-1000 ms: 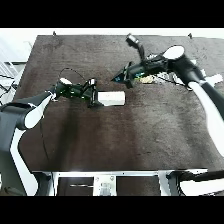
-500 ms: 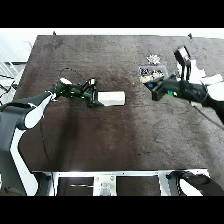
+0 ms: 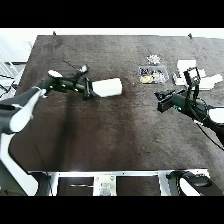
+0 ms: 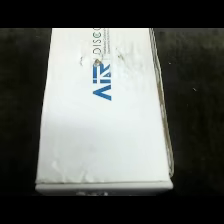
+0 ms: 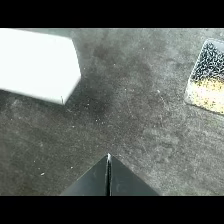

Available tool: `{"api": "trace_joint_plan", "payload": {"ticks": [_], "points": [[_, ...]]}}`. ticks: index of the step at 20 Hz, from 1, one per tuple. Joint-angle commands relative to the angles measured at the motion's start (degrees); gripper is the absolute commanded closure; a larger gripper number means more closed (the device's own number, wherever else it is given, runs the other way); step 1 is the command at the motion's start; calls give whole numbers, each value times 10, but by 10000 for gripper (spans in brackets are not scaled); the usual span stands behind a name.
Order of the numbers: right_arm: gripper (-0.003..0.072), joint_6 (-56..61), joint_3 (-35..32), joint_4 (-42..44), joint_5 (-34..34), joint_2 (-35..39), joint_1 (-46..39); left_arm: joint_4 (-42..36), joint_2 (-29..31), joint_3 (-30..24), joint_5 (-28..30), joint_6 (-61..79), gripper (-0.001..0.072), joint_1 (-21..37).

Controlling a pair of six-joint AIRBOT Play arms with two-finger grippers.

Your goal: Fold the box and place the chain.

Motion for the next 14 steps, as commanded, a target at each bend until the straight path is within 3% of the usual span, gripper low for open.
{"api": "trace_joint_plan", "payload": {"ticks": [1,5,11,14], "points": [[677,7,-5,0,-7,3,-1,-4,103,-44,111,-86,697,55],[677,36,-5,0,-8,3,-1,12,199,-120,292,-191,696,148],[677,40,-5,0,-8,3,-1,125,181,-127,336,-357,695,293],[677,40,-5,0,-8,3,-1,128,144,-127,346,-378,694,345]]}}
